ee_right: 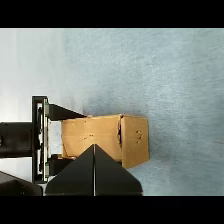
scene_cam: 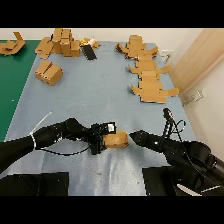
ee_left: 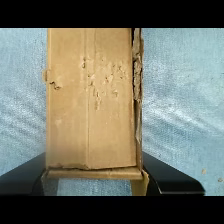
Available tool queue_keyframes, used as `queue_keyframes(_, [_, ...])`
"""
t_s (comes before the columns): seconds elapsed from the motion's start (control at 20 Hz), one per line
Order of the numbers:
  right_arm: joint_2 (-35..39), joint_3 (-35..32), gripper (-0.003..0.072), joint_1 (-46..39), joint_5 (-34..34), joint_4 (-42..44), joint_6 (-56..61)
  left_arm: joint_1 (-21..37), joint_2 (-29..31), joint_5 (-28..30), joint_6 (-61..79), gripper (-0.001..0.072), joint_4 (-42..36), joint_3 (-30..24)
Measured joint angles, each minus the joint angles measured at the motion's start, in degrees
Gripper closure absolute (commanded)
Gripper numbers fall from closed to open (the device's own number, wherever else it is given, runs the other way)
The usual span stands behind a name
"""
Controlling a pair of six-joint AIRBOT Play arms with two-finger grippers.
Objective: Fold the box.
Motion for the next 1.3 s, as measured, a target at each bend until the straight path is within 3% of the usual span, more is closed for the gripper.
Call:
queue_keyframes(0.5, [-0.2, 0.0, 0.0683, 0.0, -0.37, -2.86, 7.19, 0.0, 0.31, -0.09, -0.98, 0.0302, -0.11, 0.0])
queue_keyframes(0.8, [-1.77, 0.0, 0.0684, 0.0, -0.35, -4.44, 10.19, 3.02, 8.26, -0.31, -9.62, 0.0302, 1.14, -0.04])
queue_keyframes(1.05, [-2.12, 0.0, 0.0684, 0.0, -0.37, -4.7, 10.67, 15.45, 14.1, 1.46, -22.03, 0.0302, 9.51, -0.04])
queue_keyframes(1.3, [-2.25, 0.0, 0.0684, 0.0, -0.35, -4.83, 11.26, 37.66, 14.1, 2.95, -33.11, 0.0302, 19.39, 0.07])
